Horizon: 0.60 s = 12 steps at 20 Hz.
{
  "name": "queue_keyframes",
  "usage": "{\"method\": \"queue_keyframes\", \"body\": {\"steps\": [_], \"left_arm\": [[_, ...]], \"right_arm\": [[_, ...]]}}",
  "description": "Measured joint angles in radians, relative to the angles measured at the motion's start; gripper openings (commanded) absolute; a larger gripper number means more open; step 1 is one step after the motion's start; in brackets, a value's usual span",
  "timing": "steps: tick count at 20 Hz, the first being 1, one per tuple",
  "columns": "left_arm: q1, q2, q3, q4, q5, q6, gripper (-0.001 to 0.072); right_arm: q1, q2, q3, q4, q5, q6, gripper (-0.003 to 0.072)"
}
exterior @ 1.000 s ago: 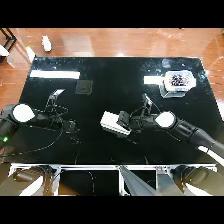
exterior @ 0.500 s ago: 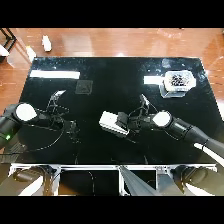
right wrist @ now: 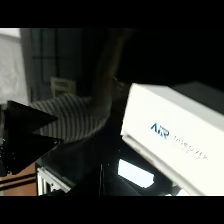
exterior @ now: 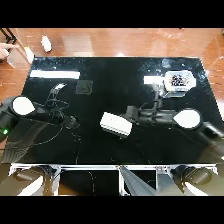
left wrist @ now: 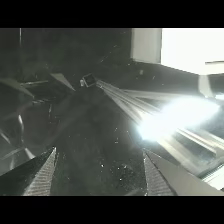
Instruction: Fold the box and place the chain.
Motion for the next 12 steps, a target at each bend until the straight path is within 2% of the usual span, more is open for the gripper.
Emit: {"method": "queue_keyframes", "body": {"steps": [3,6,10,12], "left_arm": [[-0.06,-0.065,0.063,0.0,-0.013,0.114,0.0644],[-0.166,-0.15,0.125,0.006,-0.001,0.32,0.0644],[-0.291,-0.222,0.171,0.023,0.107,0.666,0.0643],[-0.329,-0.237,0.18,-0.032,0.162,0.892,0.0638]], "right_arm": [[-0.118,0.066,0.001,-0.097,0.098,-0.016,0.0021],[-0.212,0.093,0.001,-0.221,0.193,-0.024,0.0021],[-0.262,0.106,0.001,-0.352,0.288,-0.028,0.0021],[-0.272,0.108,0.001,-0.395,0.313,-0.029,0.0021]]}}
